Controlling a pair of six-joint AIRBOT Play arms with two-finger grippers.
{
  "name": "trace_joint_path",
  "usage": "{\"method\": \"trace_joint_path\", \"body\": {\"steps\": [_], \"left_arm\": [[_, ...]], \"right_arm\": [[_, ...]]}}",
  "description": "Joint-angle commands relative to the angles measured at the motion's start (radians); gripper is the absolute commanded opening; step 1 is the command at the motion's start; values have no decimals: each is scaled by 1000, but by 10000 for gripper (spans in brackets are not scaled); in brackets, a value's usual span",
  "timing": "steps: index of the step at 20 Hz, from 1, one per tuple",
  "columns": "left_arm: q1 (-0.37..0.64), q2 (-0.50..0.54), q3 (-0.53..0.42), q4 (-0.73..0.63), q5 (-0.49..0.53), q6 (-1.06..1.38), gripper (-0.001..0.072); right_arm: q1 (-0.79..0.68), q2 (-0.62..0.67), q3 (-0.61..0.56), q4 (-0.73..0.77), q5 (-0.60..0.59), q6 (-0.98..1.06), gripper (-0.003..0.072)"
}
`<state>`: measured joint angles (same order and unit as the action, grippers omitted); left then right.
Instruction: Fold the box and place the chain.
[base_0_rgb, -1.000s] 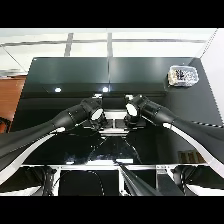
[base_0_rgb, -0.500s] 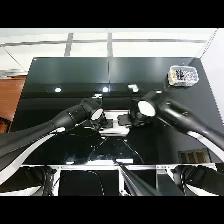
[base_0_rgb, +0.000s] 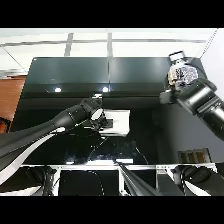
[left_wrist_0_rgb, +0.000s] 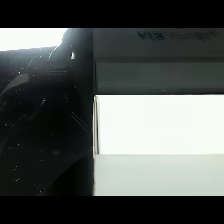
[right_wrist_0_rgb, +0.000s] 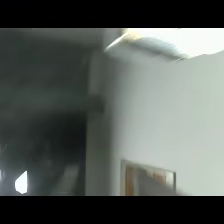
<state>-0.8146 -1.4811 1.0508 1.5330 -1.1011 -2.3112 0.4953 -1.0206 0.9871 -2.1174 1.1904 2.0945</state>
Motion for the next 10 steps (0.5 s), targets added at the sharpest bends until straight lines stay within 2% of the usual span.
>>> {"method": "trace_joint_path", "body": {"steps": [1,3,5,7,10], "left_arm": [[1,0,0,0,0,0,26],[1,0,0,0,0,0,26],[1,0,0,0,0,0,26],[1,0,0,0,1,0,26],[1,0,0,0,-5,0,26]], "right_arm": [[-228,-43,-87,51,-273,34,712],[-325,-143,-89,224,-331,-24,712],[-394,-247,-7,328,-376,-30,711],[-462,-377,179,418,-327,-19,705],[-559,-611,533,535,-115,61,704]]}}
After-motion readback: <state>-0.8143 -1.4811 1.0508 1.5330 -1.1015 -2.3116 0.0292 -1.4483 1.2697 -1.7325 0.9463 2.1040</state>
